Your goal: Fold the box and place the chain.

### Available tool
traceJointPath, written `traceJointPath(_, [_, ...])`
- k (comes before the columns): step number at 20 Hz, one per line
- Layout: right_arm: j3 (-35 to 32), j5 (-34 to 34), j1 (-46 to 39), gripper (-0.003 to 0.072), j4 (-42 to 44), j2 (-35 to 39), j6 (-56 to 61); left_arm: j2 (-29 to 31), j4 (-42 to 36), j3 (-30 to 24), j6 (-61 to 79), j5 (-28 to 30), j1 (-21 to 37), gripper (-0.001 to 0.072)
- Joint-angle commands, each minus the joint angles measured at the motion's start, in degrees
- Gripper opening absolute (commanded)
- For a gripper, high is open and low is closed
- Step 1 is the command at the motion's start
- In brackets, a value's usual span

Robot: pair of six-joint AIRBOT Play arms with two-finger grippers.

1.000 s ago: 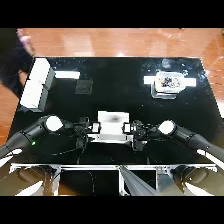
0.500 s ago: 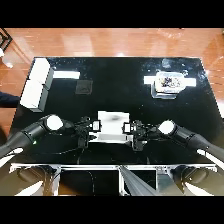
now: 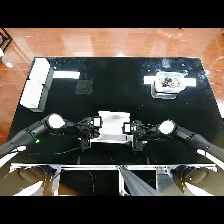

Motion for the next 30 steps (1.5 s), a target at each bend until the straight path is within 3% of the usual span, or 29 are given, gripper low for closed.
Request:
traceJointPath(1, [0.0,0.0,0.0,0.0368,0.0,0.0,0.0,-0.8,-1.7,0.0,0.0,0.0,-0.8,0.0178])
traceJointPath(8, [0.0,0.0,0.0,0.0368,0.0,0.0,0.0,-0.9,-1.7,0.0,0.0,0.1,-1.3,0.0179])
traceJointPath(9, [0.0,0.0,0.0,0.0368,0.0,0.0,0.0,-0.9,-1.7,0.0,0.0,0.1,-1.3,0.0193])
traceJointPath(11, [0.0,0.0,0.0,0.0368,0.0,0.0,0.0,-0.9,-1.3,0.0,0.0,0.1,-1.3,0.0341])
traceJointPath(15, [0.0,0.0,0.0,0.0368,0.0,0.0,0.0,-0.9,-0.1,0.0,0.0,-0.1,-1.3,0.0365])
traceJointPath(17, [0.0,0.0,0.0,0.0368,0.0,0.0,0.0,-0.9,0.0,0.0,0.0,-0.1,-1.3,0.0294])
traceJointPath(20, [0.0,0.0,0.0,0.0368,0.0,0.0,0.0,-0.9,0.0,0.0,0.0,0.0,-1.3,0.0385])
traceJointPath(21, [0.0,0.0,0.0,0.0368,0.0,0.0,0.0,-0.9,0.0,0.0,0.0,0.0,-1.3,0.0384])
traceJointPath(22, [0.0,0.0,0.0,0.0368,0.0,0.0,0.0,-0.9,0.0,0.0,0.0,0.0,-1.3,0.0357])
traceJointPath(23, [0.0,0.0,0.0,0.0368,0.0,0.0,0.0,-0.9,0.0,0.0,0.0,-0.2,-1.3,0.0211])
traceJointPath(24, [0.0,0.0,0.0,0.0368,0.0,0.0,0.0,-0.8,0.0,0.0,0.0,-0.2,-1.3,0.0018])
traceJointPath(30, [0.0,0.0,0.0,0.0368,0.0,0.0,0.0,4.9,6.6,0.0,-3.7,0.1,-1.3,0.0019])
